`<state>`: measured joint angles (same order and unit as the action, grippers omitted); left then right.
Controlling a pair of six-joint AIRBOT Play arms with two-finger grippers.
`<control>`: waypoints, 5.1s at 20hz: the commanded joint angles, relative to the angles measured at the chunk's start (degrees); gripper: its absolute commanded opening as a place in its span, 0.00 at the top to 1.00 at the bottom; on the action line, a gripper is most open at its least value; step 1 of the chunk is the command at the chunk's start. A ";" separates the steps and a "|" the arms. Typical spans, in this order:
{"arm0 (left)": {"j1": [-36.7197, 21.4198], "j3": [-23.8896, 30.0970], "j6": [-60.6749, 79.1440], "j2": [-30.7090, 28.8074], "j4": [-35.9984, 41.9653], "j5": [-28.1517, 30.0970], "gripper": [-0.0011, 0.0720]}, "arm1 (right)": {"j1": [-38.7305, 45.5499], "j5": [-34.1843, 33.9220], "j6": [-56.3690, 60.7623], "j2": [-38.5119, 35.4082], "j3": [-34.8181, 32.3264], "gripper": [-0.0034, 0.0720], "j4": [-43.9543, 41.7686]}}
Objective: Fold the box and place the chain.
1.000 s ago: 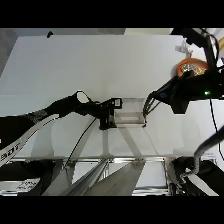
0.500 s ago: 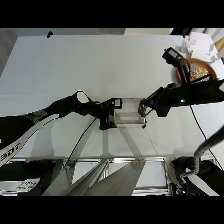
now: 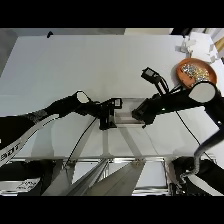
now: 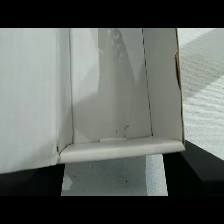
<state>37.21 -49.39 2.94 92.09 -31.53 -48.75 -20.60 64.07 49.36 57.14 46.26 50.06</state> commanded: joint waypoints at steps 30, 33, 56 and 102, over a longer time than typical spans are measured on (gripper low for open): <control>0.02 -0.02 0.02 -0.04 -0.02 1.38 0.71 | -3.02 -2.38 0.00 12.09 -0.39 0.81 1.07; 0.02 -0.02 0.02 -0.04 -0.02 1.38 0.71 | -3.02 -2.38 0.31 12.09 -0.39 0.80 0.90; 0.02 -0.04 0.02 -0.04 0.00 1.40 0.71 | -2.64 -0.31 16.94 -5.73 0.63 0.51 34.84; 0.02 -0.04 0.02 -0.04 -0.02 1.38 0.71 | 1.86 -19.15 16.87 2.58 -19.02 0.64 15.21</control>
<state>37.21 -49.39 2.96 92.09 -31.53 -48.73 -18.68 45.08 66.02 59.46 27.31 65.32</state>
